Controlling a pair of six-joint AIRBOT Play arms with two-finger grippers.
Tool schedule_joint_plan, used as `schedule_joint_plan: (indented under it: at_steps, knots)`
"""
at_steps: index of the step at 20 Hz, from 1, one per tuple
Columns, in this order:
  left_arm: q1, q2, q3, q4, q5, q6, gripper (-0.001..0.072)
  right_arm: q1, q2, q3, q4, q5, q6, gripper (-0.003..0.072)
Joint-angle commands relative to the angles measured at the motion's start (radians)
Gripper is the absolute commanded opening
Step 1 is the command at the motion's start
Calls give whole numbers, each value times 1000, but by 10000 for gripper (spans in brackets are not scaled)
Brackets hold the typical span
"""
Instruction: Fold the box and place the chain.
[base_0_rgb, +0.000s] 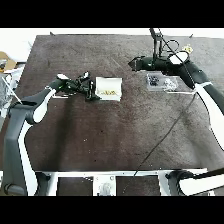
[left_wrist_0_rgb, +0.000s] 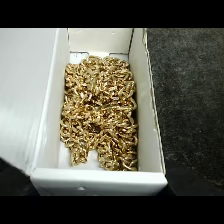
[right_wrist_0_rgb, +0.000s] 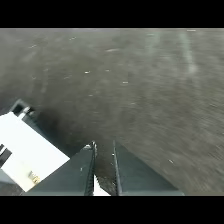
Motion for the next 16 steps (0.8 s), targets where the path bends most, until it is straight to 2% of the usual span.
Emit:
schedule_joint_plan:
  at_steps: [1, 3, 4, 5, 10, 13, 16]
  knots:
    - [-1, 0, 0, 0, 0, 0, 284, -39, -146, 103, 171, 187, -241, 146]
    - [-1, 0, 0, 0, 0, 0, 284, -29, -195, 111, 192, 229, -337, 153]
    - [-1, 0, 0, 0, 0, 0, 284, -24, -211, 111, 192, 243, -364, 249]
    - [-1, 0, 0, 0, 0, 0, 284, -20, -226, 111, 192, 265, -395, 265]
    - [-1, 0, 0, 0, 0, 0, 284, -18, -242, 109, 215, 409, -589, 262]
    - [-1, 0, 0, 0, 0, 0, 284, -8, -228, 96, 199, 415, -613, 263]
    - [-1, 0, 0, 0, 0, 0, 284, 14, -200, 29, 199, 430, -651, 262]
